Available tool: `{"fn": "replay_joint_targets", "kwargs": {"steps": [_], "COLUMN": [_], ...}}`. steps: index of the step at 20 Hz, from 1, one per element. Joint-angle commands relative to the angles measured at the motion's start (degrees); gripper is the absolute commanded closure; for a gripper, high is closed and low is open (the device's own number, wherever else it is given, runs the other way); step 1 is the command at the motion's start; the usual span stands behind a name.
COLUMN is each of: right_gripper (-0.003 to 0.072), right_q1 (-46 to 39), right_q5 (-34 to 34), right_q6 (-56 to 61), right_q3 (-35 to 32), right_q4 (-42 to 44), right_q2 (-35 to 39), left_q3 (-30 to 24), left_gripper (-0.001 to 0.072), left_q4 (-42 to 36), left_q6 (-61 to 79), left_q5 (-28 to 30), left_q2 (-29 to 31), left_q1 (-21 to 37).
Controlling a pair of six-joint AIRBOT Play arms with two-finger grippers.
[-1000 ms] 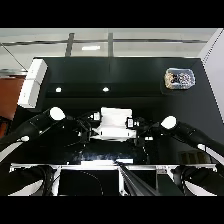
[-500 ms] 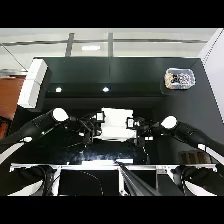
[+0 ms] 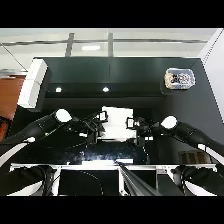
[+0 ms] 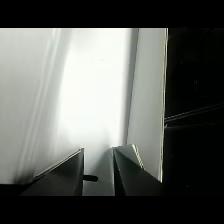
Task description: Fold the box and place the chain.
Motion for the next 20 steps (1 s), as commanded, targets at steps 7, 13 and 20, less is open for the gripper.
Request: {"fn": "replay_joint_targets", "kwargs": {"steps": [7,13,20], "right_gripper": [0.0157,0.0157,0.0157], "right_q1": [0.04,0.04,0.07], "right_q5": [-0.02,-0.04,-0.04], "right_q6": [0.07,0.07,0.09], "right_q3": [-0.02,-0.02,-0.02], "right_q4": [0.07,0.07,0.07], "right_q2": [-0.04,-0.04,-0.04], "left_q3": [0.02,0.07,-0.17], "left_gripper": [0.0113,0.0682,0.0681], "left_q4": [-0.13,4.59,19.39], "left_q6": [-0.44,-7.89,-36.52], "left_q5": [0.37,-1.79,-9.64], "left_q2": [-0.09,1.46,14.49], "left_q1": [-0.33,0.92,17.62]}}
